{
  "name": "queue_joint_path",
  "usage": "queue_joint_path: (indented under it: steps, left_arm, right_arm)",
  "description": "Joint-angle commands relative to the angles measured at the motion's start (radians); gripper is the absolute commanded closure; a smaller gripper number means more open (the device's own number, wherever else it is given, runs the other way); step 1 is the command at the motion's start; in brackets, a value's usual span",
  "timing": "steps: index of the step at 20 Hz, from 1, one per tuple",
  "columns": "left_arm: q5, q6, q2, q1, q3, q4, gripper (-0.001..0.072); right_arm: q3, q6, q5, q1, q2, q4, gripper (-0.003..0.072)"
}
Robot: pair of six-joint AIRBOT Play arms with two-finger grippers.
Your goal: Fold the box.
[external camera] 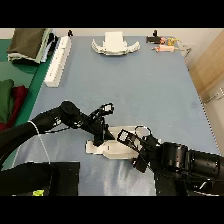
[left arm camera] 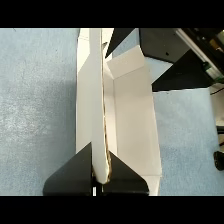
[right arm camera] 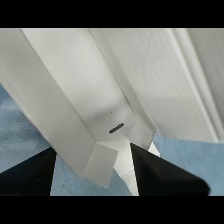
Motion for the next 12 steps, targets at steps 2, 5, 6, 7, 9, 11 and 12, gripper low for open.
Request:
queue_joint_path:
  steps: [2, 5, 6, 7, 9, 11, 12]
  left_arm:
    - [0.001, 0.0, 0.0, 0.0, 0.0, 0.0, 0.0694]
    - [0.001, 0.0, 0.0, 0.0, 0.0, 0.0, 0.0694]
    - [0.001, 0.0, 0.0, 0.0, 0.0, 0.0, 0.0694]
    - [0.001, 0.0, 0.0, 0.0, 0.0, 0.0, 0.0694]
    - [0.001, 0.0, 0.0, 0.0, 0.0, 0.0, 0.0693]
    - [0.001, 0.0, 0.0, 0.0, 0.0, 0.0, 0.0694]
    - [0.001, 0.0, 0.0, 0.0, 0.0, 0.0, 0.0694]
  right_arm:
    - [0.027, 0.036, -0.013, 0.0, 0.023, -0.003, -0.0027]
    - [0.051, 0.037, -0.023, 0.0, 0.024, -0.015, -0.0027]
    - [0.053, 0.043, -0.031, 0.0, 0.024, -0.023, -0.0027]
    - [0.053, 0.066, -0.043, 0.0, 0.024, -0.035, -0.0027]
    - [0.053, 0.108, -0.088, -0.001, 0.024, -0.072, -0.0027]
    - [0.053, 0.114, -0.104, -0.001, 0.024, -0.091, -0.0027]
    - [0.053, 0.114, -0.102, -0.001, 0.024, -0.095, -0.0027]
